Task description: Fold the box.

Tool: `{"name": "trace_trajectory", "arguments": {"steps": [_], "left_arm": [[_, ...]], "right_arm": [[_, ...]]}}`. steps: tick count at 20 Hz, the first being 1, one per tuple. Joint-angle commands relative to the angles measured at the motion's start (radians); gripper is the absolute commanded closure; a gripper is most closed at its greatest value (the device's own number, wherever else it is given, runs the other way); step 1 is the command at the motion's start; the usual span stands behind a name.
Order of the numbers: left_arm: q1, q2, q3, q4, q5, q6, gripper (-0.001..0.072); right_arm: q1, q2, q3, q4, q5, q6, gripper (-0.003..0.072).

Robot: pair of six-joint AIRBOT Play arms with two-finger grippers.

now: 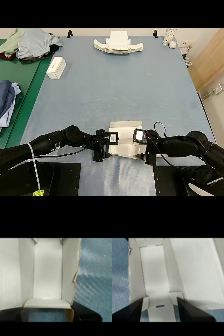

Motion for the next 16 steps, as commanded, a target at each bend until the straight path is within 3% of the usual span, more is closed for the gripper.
{"name": "trace_trajectory", "arguments": {"steps": [1,2,3,4,5,7,10,11,13,16], "left_arm": [[0.001,-0.001,0.0,0.0,0.0,0.0,0.0298],[0.001,-0.001,0.0,0.0,0.0,0.0,0.0298],[0.001,-0.001,0.0,0.0,0.0,0.0,0.0298],[0.001,-0.001,0.0,0.0,0.0,0.0,0.0298],[0.001,-0.001,0.0,0.0,0.0,0.0,0.0298],[0.001,-0.001,0.0,0.0,0.0,0.0,0.0298],[0.001,-0.001,0.0,0.0,0.0,0.0,0.0298],[0.001,-0.001,0.0,0.0,0.0,0.0,0.0298],[0.001,-0.001,0.0,0.0,0.001,0.0,0.0298],[0.001,-0.001,0.0,0.0,-0.001,0.0,0.0298]], "right_arm": [[0.0,0.0,0.009,-0.032,-0.056,0.058,0.0202],[0.0,0.006,0.026,-0.073,-0.1,0.12,0.0397],[0.0,0.011,0.047,-0.128,-0.14,0.21,0.0532],[-0.001,0.021,0.077,-0.206,-0.191,0.338,0.0642],[-0.004,0.023,0.108,-0.291,-0.242,0.467,0.0681],[-0.008,0.036,0.172,-0.454,-0.365,0.697,0.0682],[-0.041,0.04,0.225,-0.84,-0.571,1.255,0.0682],[-0.081,0.037,0.228,-0.888,-0.634,1.376,0.0682],[-0.216,0.017,0.227,-0.784,-0.688,1.442,0.0682],[-0.431,-0.037,0.21,-0.533,-0.62,1.382,0.0683]]}}
